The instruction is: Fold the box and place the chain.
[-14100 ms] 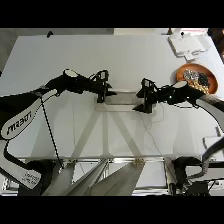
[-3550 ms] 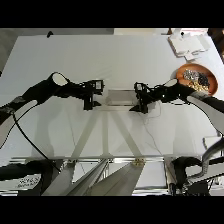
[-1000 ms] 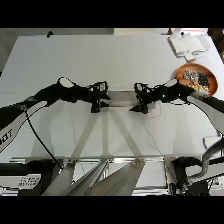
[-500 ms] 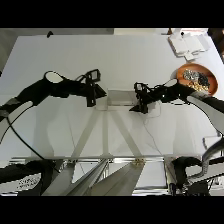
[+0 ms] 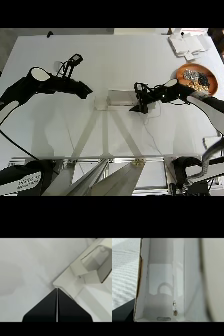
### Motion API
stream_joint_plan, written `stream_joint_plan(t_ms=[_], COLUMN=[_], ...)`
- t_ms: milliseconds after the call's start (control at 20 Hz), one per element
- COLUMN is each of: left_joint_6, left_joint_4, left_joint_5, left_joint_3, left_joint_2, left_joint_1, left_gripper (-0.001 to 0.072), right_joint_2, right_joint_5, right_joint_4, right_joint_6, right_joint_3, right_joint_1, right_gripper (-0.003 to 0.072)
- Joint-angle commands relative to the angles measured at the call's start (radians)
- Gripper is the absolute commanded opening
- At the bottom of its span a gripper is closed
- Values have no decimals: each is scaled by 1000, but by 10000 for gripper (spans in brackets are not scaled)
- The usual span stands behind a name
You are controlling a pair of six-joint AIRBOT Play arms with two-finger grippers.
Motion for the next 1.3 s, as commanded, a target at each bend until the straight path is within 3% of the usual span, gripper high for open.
stream_joint_plan(t_ms=[0, 350, 700, 950, 1100, 1200, 1250], left_joint_6=[-288, -398, -386, -267, -266, -266, -265], left_joint_4=[85, 3, -38, -289, -284, -282, -282], left_joint_5=[-24, -55, -55, -43, -14, -18, -18], left_joint_3=[0, 0, 0, 0, 0, 0, 0], left_joint_2=[-57, -202, -225, -223, -223, -223, -223], left_joint_1=[-4, -74, -97, -95, -94, -93, -93], left_gripper=[5, 6, 6, 13, 164, 165, 205], right_joint_2=[0, 0, 0, 0, 0, 0, 0], right_joint_5=[0, 0, 0, 0, 0, 0, 0], right_joint_4=[0, 0, 0, 0, 0, 0, 0], right_joint_6=[0, 0, 0, 0, 0, 0, 0], right_joint_3=[0, 0, 0, 0, 0, 0, 0], right_joint_1=[0, 0, 0, 0, 0, 0, 0], right_gripper=[423, 423, 423, 423, 423, 423, 423])
